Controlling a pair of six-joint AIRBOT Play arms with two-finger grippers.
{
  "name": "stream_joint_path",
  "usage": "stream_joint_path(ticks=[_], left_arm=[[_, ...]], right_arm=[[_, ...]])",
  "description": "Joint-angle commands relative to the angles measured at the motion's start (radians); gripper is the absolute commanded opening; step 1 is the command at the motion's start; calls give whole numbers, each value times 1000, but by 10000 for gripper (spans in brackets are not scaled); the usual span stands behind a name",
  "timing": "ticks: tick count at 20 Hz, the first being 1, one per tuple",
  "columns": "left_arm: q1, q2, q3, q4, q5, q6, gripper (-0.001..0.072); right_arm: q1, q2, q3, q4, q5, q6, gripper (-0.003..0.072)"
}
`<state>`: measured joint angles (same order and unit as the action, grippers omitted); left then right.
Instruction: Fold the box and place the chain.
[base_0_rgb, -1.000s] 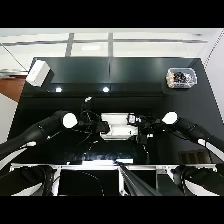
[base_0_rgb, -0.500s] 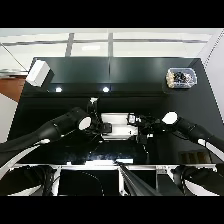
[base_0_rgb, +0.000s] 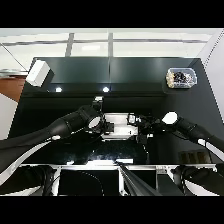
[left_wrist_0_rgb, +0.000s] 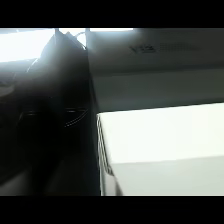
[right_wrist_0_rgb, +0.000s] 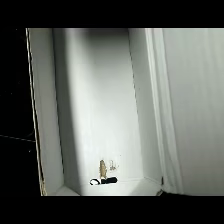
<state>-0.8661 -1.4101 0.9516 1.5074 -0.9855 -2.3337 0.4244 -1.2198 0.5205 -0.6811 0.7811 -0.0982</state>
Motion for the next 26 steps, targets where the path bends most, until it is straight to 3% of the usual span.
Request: stream_joint_path(ticks=[1,14,20,23,24,26], left_arm=[[-2,-5,8,6,-9,-21,289],[-14,-60,50,3,-42,-31,273],[-14,-67,62,-1,-74,-31,30],[-14,-67,70,0,-72,-31,31],[-14,-67,70,-1,-73,-31,54],[-14,-67,71,-1,-97,-31,443]], right_arm=[[0,0,0,0,0,0,525],[0,0,0,0,0,0,525],[0,0,0,0,0,0,525],[0,0,0,0,0,0,525],[0,0,0,0,0,0,525],[0,0,0,0,0,0,525]])
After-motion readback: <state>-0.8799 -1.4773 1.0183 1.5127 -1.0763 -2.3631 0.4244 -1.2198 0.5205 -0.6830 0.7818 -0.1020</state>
